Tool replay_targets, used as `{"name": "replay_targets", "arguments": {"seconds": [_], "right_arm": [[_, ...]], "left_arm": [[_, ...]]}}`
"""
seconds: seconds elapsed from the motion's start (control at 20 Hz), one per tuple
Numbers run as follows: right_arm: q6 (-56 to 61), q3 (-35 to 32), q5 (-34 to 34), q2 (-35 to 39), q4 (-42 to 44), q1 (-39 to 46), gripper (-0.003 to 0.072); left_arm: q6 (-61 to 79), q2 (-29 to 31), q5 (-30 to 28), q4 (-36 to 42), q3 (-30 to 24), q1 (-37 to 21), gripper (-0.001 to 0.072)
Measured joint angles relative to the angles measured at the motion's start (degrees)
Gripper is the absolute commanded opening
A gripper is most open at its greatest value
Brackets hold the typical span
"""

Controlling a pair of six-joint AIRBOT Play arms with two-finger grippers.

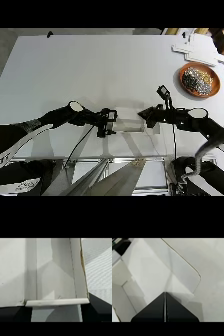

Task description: Fold the box and place the chain.

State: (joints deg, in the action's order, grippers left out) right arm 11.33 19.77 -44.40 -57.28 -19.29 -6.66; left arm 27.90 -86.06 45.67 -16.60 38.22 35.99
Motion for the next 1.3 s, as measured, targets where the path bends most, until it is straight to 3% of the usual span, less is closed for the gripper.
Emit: {"name": "replay_targets", "arguments": {"seconds": [0.25, 0.45, 0.7, 0.95, 1.0, 1.05, 1.1, 1.3], "right_arm": [[2.4, 0.0, 3.1, -0.5, -0.2, 0.0, 0.0018], [4.2, 2.4, 0.1, 1.0, -2.1, 0.0, 0.0017], [9.9, 8.7, -9.5, 7.4, -18.3, 0.0, 0.0016], [7.5, 10.3, -22.5, 14.3, -37.3, 0.0, 0.0017], [6.5, 10.0, -23.6, 14.9, -39.2, 0.0, 0.0084], [5.2, 9.4, -24.4, 15.4, -40.7, 0.0, 0.0248], [4.0, 8.5, -24.2, 15.7, -41.4, 0.0, 0.0306], [0.5, 4.1, -19.0, 16.3, -42.3, -1.7, 0.0296]], "left_arm": [[0.1, 0.0, 0.0, 0.0, 0.0, 0.0, 0.0208], [0.2, 0.0, 0.0, -0.2, 0.0, 0.0, 0.0208], [0.2, 0.0, 0.0, -0.2, 0.0, 0.0, 0.0207], [0.2, 0.0, 0.0, -0.2, 0.0, 0.0, 0.0208], [0.2, 0.0, 0.0, -0.1, 0.0, 0.0, 0.0207], [0.2, 0.0, 0.0, -0.1, 0.0, 0.0, 0.0207], [0.2, 0.0, 0.0, -0.1, 0.0, 0.0, 0.0208], [0.2, 0.0, 0.0, -0.1, 0.0, 0.0, 0.0207]]}}
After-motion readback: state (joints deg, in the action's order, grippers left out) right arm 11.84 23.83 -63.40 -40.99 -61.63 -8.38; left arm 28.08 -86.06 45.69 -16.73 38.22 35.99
